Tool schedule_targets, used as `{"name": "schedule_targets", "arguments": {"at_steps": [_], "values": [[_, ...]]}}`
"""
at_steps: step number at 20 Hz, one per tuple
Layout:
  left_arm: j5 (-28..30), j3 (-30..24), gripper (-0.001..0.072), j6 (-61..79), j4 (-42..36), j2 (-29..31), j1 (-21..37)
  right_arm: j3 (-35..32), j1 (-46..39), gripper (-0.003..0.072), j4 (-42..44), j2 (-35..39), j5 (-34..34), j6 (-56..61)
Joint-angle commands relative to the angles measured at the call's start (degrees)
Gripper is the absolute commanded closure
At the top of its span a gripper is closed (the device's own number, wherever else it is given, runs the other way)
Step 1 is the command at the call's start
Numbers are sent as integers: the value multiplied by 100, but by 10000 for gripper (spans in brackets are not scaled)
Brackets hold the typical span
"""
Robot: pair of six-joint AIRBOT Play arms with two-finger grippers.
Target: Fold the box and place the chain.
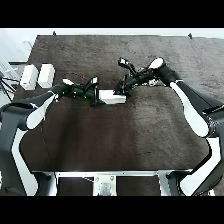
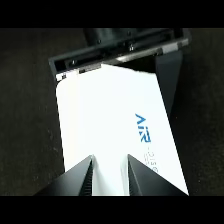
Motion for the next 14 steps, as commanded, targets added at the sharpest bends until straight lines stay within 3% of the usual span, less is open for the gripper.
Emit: {"name": "schedule_targets", "arguments": {"at_steps": [1,6,8,14], "values": [[0,-2,244,2,2,4,2,4,11,411,-101,-31,-2,-7],[0,-2,244,2,2,4,2,4,13,407,-111,-144,-42,-7],[0,-2,244,2,2,4,2,7,13,345,-109,-162,-85,-7],[0,-2,243,2,2,4,2,96,13,347,-109,-162,-278,-9]]}}
